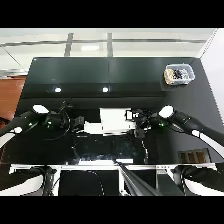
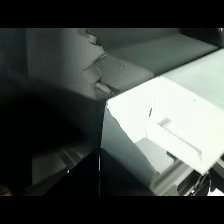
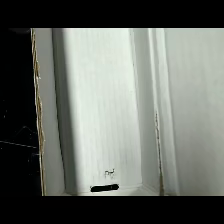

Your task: Fold the box and place the chain.

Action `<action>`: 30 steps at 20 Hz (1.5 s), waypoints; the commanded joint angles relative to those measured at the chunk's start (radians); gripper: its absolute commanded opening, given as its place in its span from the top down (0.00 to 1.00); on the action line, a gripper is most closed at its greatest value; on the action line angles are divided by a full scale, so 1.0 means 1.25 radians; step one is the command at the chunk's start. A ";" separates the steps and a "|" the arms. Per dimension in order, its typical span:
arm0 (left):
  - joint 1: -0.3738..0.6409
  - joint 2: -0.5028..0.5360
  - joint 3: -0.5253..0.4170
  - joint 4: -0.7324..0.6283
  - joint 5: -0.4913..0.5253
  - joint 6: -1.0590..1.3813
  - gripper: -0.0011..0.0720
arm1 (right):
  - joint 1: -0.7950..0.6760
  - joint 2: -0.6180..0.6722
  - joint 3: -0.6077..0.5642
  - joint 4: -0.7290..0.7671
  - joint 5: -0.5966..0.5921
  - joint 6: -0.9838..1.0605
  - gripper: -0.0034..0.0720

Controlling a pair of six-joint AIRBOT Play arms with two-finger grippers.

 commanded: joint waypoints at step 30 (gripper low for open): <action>-0.342 -0.009 0.273 0.344 -0.009 -0.396 0.45 | 0.001 0.000 0.000 0.000 0.000 0.000 0.72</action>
